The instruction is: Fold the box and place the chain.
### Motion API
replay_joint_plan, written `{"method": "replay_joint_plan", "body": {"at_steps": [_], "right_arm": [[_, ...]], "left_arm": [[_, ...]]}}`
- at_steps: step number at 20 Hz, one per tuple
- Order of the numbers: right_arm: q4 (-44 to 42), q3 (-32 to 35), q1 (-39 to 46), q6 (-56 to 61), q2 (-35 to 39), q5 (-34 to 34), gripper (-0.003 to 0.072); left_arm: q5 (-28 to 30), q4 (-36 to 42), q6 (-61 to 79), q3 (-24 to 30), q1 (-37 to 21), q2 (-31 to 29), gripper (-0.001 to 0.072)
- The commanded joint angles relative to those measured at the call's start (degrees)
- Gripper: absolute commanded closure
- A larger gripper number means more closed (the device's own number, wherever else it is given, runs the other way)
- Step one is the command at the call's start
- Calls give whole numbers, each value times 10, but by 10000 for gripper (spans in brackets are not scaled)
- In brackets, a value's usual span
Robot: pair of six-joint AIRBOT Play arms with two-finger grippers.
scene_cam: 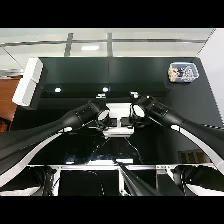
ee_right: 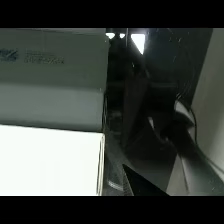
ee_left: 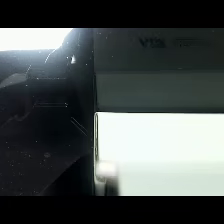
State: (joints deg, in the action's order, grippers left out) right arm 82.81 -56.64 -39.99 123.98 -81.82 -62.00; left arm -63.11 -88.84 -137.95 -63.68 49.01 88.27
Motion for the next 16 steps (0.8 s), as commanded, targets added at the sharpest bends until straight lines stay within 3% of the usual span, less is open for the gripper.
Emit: {"method": "replay_joint_plan", "body": {"at_steps": [1,10,11,13,14,16], "right_arm": [[-7,0,0,3,0,3,402],[-17,0,0,3,-3,-13,433],[-17,0,0,3,-3,-13,484],[-18,0,0,3,-3,-9,503],[-20,0,0,3,-3,-9,621],[-22,0,0,3,-3,-8,671]], "left_arm": [[-2,0,-1,0,0,0,683],[-1,0,-1,0,0,0,683],[-1,0,-1,0,0,0,683],[-2,0,-1,0,0,0,683],[-2,0,-1,0,0,0,683],[-2,0,-1,0,0,0,683]]}}
